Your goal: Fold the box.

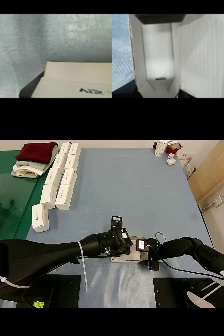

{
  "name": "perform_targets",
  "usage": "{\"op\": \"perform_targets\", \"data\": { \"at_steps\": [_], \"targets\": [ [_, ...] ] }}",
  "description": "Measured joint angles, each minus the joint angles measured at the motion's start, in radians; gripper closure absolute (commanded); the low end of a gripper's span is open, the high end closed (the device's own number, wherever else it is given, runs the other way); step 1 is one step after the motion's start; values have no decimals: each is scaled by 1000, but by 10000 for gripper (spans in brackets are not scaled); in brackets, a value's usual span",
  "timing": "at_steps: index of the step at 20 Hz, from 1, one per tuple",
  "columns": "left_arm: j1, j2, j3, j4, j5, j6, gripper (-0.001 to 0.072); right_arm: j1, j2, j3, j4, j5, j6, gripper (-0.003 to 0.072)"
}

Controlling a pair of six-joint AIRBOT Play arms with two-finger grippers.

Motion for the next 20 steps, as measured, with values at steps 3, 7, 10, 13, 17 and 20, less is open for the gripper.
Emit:
{"op": "perform_targets", "data": {
  "at_steps": [3,7,10,13,17,20],
  "targets": [
    [0,-1,1,0,-1,-11,694,0,0,0,-2,0,-3,218],
    [-3,-2,2,-16,22,-14,112,0,0,0,-1,0,-5,218],
    [-6,-2,2,-11,2,-19,129,0,-2,0,2,0,-6,218],
    [-6,-2,2,-9,-11,-23,129,0,-2,0,1,0,-5,217],
    [-6,-2,2,-8,-29,-26,697,0,-2,0,1,0,-5,217],
    [-6,-2,2,-2,-43,-26,695,0,-2,0,2,1,-3,218]
  ]
}}
